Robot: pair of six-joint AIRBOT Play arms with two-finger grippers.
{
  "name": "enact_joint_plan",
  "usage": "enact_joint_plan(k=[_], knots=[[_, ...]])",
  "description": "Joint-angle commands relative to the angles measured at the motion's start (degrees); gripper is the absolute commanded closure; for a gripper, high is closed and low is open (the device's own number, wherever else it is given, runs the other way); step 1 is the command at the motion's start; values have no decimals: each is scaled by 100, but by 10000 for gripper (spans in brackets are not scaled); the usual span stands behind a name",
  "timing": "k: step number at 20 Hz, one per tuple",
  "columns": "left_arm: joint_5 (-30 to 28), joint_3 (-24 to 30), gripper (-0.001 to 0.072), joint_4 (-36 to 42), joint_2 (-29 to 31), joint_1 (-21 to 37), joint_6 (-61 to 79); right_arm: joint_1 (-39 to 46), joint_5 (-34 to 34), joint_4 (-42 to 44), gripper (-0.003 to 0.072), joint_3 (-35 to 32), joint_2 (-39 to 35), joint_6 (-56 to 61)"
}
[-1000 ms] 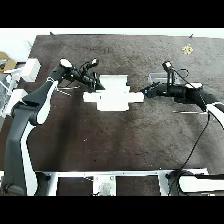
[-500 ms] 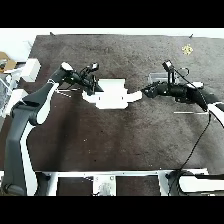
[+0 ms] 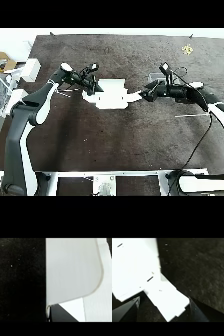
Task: Fold the box and place the chain.
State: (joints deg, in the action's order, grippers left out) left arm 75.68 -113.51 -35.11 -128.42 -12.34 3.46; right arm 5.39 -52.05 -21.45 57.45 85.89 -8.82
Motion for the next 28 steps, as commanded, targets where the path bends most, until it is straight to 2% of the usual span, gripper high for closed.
enact_joint_plan(k=[1,4,6,10,13,18,23,28], knots=[[-20,2,697,-42,-4,-4,2,-264,-363,-122,1,4,-2,-1078],[-20,2,697,-42,-4,-4,2,-826,-271,-817,1,2,-2,-1217],[-20,2,697,-42,-4,-4,2,-1185,52,-1331,2,4,17,-1217],[-22,2,697,-39,-4,-4,2,-1692,446,-1375,10,4,293,-1272],[-22,2,697,-35,-4,-7,2,-2006,986,-1740,11,4,540,-1327],[-26,2,697,-33,-4,-4,2,-2109,1897,-1532,12,22,739,-1307],[-24,2,697,-31,-2,-4,2,-2013,1805,-1519,12,544,627,-1019],[-24,2,697,-31,-4,-4,2,-1528,1001,-1158,11,949,649,-898]])
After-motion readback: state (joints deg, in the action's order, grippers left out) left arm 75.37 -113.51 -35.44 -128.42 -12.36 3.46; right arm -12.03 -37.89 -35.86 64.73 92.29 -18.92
